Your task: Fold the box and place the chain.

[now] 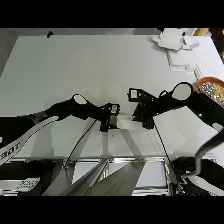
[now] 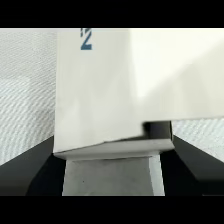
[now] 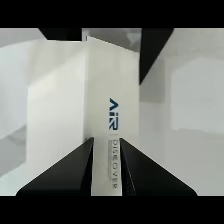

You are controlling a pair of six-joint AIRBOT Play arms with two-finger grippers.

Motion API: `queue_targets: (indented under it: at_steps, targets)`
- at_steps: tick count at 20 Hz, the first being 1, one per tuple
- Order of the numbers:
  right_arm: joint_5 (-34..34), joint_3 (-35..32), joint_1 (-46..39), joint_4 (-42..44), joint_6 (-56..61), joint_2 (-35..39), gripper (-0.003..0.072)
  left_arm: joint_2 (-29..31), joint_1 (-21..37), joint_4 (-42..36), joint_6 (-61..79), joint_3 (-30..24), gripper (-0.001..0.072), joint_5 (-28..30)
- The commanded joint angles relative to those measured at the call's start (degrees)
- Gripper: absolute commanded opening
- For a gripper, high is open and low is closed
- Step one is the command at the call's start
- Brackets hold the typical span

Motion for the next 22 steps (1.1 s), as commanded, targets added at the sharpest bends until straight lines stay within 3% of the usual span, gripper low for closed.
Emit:
queue_targets:
  at_steps: [1, 2, 4, 5, 15, 16, 18, 22]
  targets:
    - [-1.97, -2.08, 2.36, -1.11, 0.00, 2.73, 0.0206, 0.00, 0.02, 0.00, 0.00, 0.00, 0.0272, 0.00]
    - [-3.48, -3.37, 2.78, -1.97, -0.02, 4.46, 0.0208, 0.00, 0.02, 0.00, 0.00, 0.00, 0.0272, 0.02]
    - [-7.06, -6.43, 2.93, -3.02, 0.00, 7.74, 0.0338, 0.00, 0.00, 0.00, 0.00, 0.00, 0.0272, -0.02]
    - [-8.87, -8.07, 2.93, -3.02, -0.02, 9.14, 0.0349, 0.00, 0.00, 0.00, 0.00, 0.00, 0.0272, -0.02]
    - [-14.56, -10.19, 2.93, -3.02, 0.00, 10.19, 0.0339, 0.00, 0.02, 0.00, 0.00, 0.00, 0.0272, 0.00]
    - [-15.47, -10.19, 2.93, -3.02, 0.00, 10.23, 0.0326, 0.00, 0.02, 0.00, 0.00, 0.00, 0.0272, 0.00]
    - [-15.78, -10.19, 2.93, -3.02, -0.02, 10.36, 0.0223, 0.00, 0.02, 0.00, 0.00, 0.00, 0.0272, 0.00]
    - [-15.93, -10.78, 2.93, -3.04, -0.20, 10.23, 0.0222, 0.00, 0.02, 0.00, 0.00, 0.00, 0.0272, 0.00]
